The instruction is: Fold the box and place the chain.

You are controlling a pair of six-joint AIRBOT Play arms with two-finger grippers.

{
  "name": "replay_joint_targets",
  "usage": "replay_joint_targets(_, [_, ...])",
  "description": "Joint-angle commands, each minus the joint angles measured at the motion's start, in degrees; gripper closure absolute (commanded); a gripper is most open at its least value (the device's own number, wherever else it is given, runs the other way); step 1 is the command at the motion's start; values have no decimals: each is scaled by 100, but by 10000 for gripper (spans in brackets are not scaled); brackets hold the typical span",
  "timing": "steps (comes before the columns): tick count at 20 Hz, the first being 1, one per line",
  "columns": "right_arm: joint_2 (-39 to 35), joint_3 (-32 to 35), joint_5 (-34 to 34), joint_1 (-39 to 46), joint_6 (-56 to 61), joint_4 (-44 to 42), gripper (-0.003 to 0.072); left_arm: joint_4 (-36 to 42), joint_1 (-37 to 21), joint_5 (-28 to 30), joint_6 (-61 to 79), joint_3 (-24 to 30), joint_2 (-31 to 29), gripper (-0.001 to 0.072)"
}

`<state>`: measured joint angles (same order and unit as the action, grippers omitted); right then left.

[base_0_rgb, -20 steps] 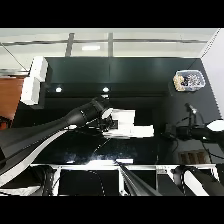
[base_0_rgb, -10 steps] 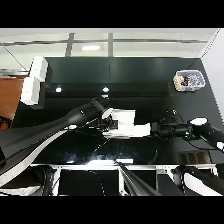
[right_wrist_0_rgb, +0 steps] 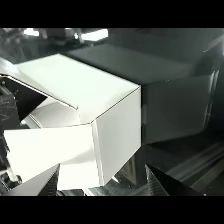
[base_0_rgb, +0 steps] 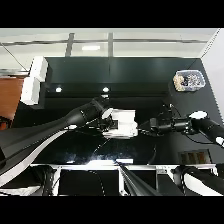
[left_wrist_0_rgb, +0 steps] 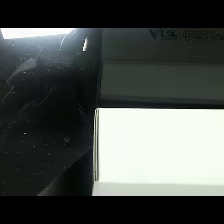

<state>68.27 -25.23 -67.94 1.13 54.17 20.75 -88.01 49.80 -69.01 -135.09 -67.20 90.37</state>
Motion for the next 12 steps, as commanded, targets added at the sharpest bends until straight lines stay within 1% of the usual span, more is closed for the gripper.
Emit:
replay_joint_targets(1, [2, -66, 334, -487, 308, -2, 81, -4, -4, -4, 4, 0, 0, 678])
replay_joint_targets(6, [2, -474, 1071, -1456, 984, 219, 82, -26, -17, -4, 4, 0, 0, 678])
replay_joint_targets(9, [2, -824, 1410, -1897, 2087, 1213, 82, -26, -28, 2, 4, 0, 0, 678])
replay_joint_targets(11, [2, -1043, 1600, -2153, 2632, 1720, 83, -24, -28, 4, 4, 0, 0, 678])
replay_joint_targets(12, [2, -1147, 1725, -2286, 2975, 2074, 112, -26, -28, 7, 4, 0, 0, 678])
